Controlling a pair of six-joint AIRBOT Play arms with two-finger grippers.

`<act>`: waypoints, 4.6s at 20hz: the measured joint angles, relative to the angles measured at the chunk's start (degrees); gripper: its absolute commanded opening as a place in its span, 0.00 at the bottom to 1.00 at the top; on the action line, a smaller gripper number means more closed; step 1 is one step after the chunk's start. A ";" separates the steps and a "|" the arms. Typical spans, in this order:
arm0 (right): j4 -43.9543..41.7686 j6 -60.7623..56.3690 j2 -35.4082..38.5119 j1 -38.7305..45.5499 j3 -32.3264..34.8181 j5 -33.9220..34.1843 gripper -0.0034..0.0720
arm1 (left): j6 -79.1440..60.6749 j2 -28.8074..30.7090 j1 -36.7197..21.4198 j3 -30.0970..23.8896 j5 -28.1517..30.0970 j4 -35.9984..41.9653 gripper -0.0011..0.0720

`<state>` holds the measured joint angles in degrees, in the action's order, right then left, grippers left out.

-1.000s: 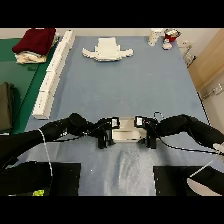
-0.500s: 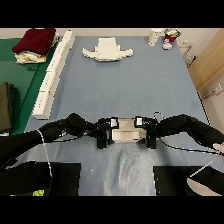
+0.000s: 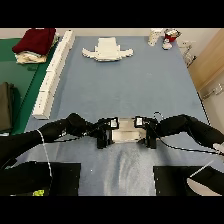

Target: Fold the box.

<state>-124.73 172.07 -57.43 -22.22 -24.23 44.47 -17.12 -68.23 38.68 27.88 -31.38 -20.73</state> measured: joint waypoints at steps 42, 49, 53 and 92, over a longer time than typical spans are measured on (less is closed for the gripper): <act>0.72 -72.78 19.98 -1.99 -2.14 18.86 0.39 | 0.02 0.00 0.07 -0.02 -0.17 -0.04 0.73; -9.46 -81.64 12.17 -9.16 -6.47 4.22 0.09 | 0.04 0.00 0.07 -0.02 -0.15 -0.02 0.73; -8.76 -82.71 6.69 -7.39 -9.53 -1.64 0.09 | 0.07 0.00 0.07 -0.02 -0.17 -0.02 0.73; 19.08 -44.98 22.64 -5.86 -4.79 19.98 0.93 | 0.07 0.00 0.07 -0.02 -0.17 -0.02 0.73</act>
<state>-105.65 127.09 -34.79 -28.08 -29.02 64.45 -17.06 -68.23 38.74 27.86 -31.55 -20.75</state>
